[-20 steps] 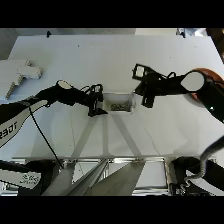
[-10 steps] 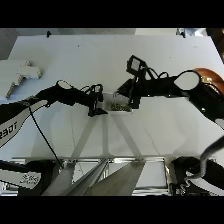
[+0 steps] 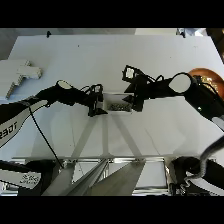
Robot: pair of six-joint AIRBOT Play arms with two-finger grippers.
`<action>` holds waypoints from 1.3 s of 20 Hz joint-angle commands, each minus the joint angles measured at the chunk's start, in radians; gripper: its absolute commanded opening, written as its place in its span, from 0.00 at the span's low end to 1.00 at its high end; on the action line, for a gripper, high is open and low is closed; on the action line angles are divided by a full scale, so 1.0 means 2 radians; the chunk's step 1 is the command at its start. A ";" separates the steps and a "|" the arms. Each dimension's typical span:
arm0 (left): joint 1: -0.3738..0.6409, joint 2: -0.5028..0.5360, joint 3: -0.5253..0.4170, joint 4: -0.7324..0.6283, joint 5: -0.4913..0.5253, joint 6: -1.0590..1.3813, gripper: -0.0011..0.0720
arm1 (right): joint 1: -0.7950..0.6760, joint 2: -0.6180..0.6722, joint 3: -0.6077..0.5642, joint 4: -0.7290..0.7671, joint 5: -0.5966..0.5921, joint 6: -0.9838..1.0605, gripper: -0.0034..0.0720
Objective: Fold the box and place the chain.
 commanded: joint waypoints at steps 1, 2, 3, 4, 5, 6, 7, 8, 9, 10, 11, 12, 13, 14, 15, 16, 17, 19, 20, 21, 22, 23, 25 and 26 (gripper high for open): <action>0.000 0.000 0.000 0.000 0.000 0.000 0.56 | -0.034 0.029 0.000 -0.037 0.050 0.006 0.49; 0.000 0.000 0.000 0.000 0.000 0.000 0.56 | -0.057 0.030 0.000 -0.036 0.072 0.006 0.49; 0.000 0.000 0.000 0.000 0.000 0.000 0.56 | -0.083 0.028 0.000 -0.035 0.091 0.004 0.49; 0.000 0.000 0.000 0.000 0.000 0.000 0.56 | -0.109 0.023 -0.002 -0.035 0.106 -0.009 0.49; 0.000 0.000 0.000 0.000 0.000 0.000 0.56 | -0.132 0.019 -0.009 -0.032 0.106 -0.034 0.49; 0.000 0.000 0.000 0.000 0.000 0.000 0.56 | -0.147 0.013 -0.018 -0.023 0.100 -0.066 0.49; 0.000 0.000 0.000 0.000 0.000 0.000 0.56 | -0.159 0.004 -0.027 -0.006 0.098 -0.101 0.49; 0.000 0.000 0.000 0.000 0.000 0.000 0.56 | -0.163 -0.007 -0.033 0.009 0.098 -0.131 0.49; 0.000 0.000 0.000 0.000 0.000 0.000 0.56 | -0.162 -0.023 -0.037 0.017 0.097 -0.154 0.49; 0.000 0.000 0.000 0.000 0.000 0.000 0.56 | -0.161 -0.040 -0.038 0.031 0.097 -0.172 0.50; 0.000 0.000 0.000 0.000 0.000 0.000 0.56 | -0.161 -0.060 -0.038 0.050 0.097 -0.197 0.58; 0.000 0.000 0.000 0.000 0.000 0.000 0.56 | -0.161 -0.080 -0.038 0.069 0.094 -0.224 0.62; 0.000 0.000 0.000 0.000 0.000 0.000 0.56 | -0.161 -0.100 -0.038 0.085 0.091 -0.252 0.62; 0.000 0.000 0.000 0.000 0.000 0.000 0.56 | -0.161 -0.117 -0.038 0.098 0.092 -0.277 0.62; 0.000 0.000 0.000 0.000 0.000 0.000 0.56 | -0.161 -0.133 -0.038 0.105 0.092 -0.297 0.62; 0.000 0.000 0.000 0.000 0.000 0.000 0.56 | -0.161 -0.145 -0.038 0.109 0.092 -0.315 0.62; 0.000 0.000 0.000 0.000 0.000 0.000 0.56 | -0.161 -0.154 -0.038 0.112 0.092 -0.328 0.62; 0.000 0.000 0.000 0.000 0.000 0.000 0.56 | -0.161 -0.167 -0.038 0.131 0.093 -0.343 0.62; 0.000 0.000 0.000 0.000 0.000 0.000 0.56 | -0.158 -0.171 -0.038 0.138 0.091 -0.353 0.62; 0.000 0.000 0.000 0.000 0.000 0.000 0.56 | -0.153 -0.173 -0.038 0.143 0.090 -0.365 0.62; 0.000 0.000 0.000 0.000 0.000 0.000 0.56 | -0.147 -0.174 -0.038 0.147 0.089 -0.374 0.62; 0.000 0.000 0.000 0.000 0.000 0.000 0.56 | -0.139 -0.175 -0.038 0.151 0.080 -0.374 0.62; 0.000 0.000 0.000 0.000 0.000 0.000 0.56 | -0.126 -0.177 -0.038 0.150 0.050 -0.373 0.62; 0.000 0.000 0.000 0.000 0.000 0.000 0.56 | -0.121 -0.178 -0.038 0.150 0.039 -0.373 0.60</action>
